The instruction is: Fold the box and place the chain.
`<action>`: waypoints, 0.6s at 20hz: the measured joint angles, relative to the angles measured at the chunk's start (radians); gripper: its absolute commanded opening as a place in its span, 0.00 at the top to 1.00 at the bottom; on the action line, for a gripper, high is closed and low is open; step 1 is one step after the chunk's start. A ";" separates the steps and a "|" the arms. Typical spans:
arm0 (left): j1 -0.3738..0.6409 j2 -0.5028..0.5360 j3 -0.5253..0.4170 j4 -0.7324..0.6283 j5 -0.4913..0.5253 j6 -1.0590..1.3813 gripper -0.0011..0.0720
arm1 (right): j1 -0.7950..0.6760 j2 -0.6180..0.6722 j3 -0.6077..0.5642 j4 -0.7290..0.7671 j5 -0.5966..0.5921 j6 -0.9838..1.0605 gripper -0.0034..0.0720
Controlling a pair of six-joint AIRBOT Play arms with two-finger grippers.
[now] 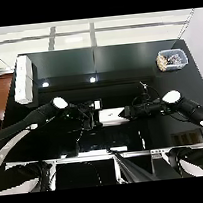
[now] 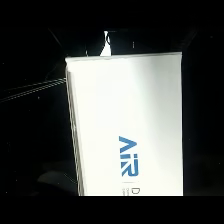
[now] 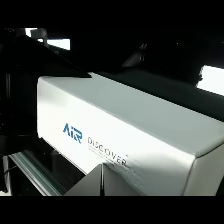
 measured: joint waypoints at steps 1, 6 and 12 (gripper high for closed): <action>0.000 0.000 0.000 0.000 0.000 0.000 0.51 | 0.000 0.000 0.000 -0.005 -0.002 0.004 0.94; 0.000 0.000 0.000 0.000 0.000 0.000 0.51 | 0.000 -0.001 0.000 -0.034 -0.009 0.022 0.94; 0.000 0.000 0.000 -0.003 0.000 0.000 0.51 | -0.003 -0.001 0.014 -0.054 0.005 0.026 0.94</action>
